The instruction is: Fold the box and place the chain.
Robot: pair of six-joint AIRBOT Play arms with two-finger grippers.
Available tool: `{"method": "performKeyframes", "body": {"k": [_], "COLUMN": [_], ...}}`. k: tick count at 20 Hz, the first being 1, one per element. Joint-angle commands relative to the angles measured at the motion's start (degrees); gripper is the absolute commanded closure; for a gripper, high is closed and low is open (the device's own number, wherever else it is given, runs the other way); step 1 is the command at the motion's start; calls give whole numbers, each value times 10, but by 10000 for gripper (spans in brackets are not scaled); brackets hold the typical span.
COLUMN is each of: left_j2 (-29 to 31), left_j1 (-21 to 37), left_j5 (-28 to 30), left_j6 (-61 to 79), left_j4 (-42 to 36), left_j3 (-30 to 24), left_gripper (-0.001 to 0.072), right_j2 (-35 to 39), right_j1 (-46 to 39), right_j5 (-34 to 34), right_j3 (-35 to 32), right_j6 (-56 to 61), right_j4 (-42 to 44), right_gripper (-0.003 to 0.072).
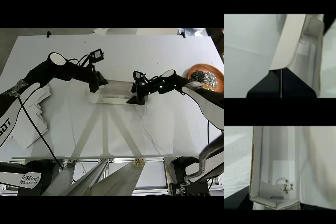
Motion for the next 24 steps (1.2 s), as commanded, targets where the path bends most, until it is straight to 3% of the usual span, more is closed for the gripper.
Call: {"method": "performKeyframes", "body": {"k": [1, 8, 16, 24], "left_j2": [-8, -45, -46, -22], "left_j1": [-1, -2, -2, 3], "left_j5": [99, 106, 96, 66], "left_j6": [-16, -68, -120, -123], "left_j4": [-48, -43, 16, 19], "left_j3": [0, -1, -1, -1], "left_gripper": [704, 704, 704, 704], "right_j2": [0, 0, 0, 0], "right_j1": [1, 1, 1, 1], "right_j5": [0, 0, 0, 0], "right_j3": [0, 0, 0, 0], "right_j6": [0, 0, 0, 0], "right_j4": [-1, -1, -1, -1], "right_gripper": [146, 146, 146, 146]}}
